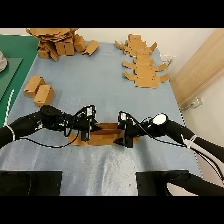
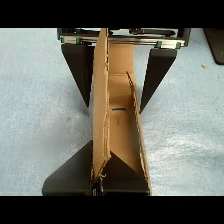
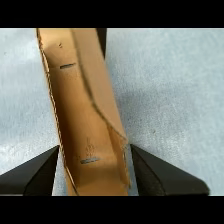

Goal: Fold the box.

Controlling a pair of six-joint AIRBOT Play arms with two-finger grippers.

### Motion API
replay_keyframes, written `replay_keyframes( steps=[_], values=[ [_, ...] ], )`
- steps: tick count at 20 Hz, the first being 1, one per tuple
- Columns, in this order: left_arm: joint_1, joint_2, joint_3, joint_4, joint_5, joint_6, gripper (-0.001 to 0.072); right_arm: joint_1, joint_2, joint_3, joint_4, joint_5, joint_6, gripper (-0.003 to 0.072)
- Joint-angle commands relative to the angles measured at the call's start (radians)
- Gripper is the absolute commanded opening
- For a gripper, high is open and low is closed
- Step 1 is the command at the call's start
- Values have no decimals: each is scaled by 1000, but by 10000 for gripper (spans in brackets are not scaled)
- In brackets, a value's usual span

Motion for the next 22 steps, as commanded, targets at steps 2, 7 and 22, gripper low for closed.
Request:
replay_keyframes(
  steps=[2, 7, 22],
  values=[
    [0, 0, 1, 0, 0, 0, 16, 2, -1, 0, -18, 23, -121, 718],
    [0, 0, 1, 0, 0, 0, 16, 2, -2, 0, -18, 19, -199, 718],
    [0, 0, 1, 0, 0, 0, 16, 15, -74, 0, 50, 23, -291, 715]
  ],
)
